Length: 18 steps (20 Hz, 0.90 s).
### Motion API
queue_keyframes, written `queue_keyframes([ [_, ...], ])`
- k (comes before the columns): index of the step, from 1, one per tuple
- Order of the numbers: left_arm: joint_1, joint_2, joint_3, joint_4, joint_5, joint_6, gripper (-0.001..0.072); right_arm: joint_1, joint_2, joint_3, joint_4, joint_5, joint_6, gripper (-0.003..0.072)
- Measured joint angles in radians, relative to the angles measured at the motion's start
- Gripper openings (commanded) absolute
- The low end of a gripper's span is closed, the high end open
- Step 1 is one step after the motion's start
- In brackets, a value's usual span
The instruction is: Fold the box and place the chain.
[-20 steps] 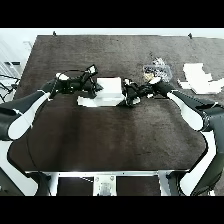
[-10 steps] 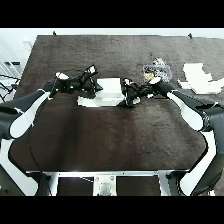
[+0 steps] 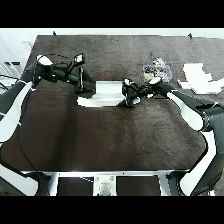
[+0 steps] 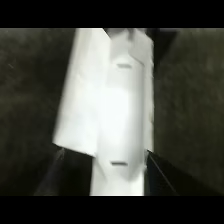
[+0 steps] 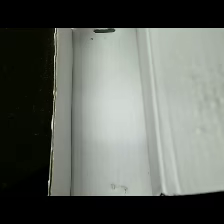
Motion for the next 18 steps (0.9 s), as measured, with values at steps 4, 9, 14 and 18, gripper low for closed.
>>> queue_keyframes([
  [4, -0.017, 0.006, -0.060, 0.130, 0.011, -0.056, 0.0568, 0.000, 0.000, 0.000, 0.000, 0.000, 0.000, 0.0579],
  [9, -0.060, 0.004, -0.117, 0.187, 0.098, -0.059, 0.0569, 0.000, 0.000, 0.000, 0.000, 0.000, 0.000, 0.0579],
  [14, -0.092, -0.016, -0.131, 0.203, 0.167, -0.055, 0.0568, 0.000, 0.000, 0.000, 0.000, 0.000, 0.000, 0.0579],
  [18, -0.108, -0.031, -0.134, 0.205, 0.195, -0.054, 0.0568, 0.000, 0.000, 0.000, 0.000, 0.000, 0.001, 0.0579],
])
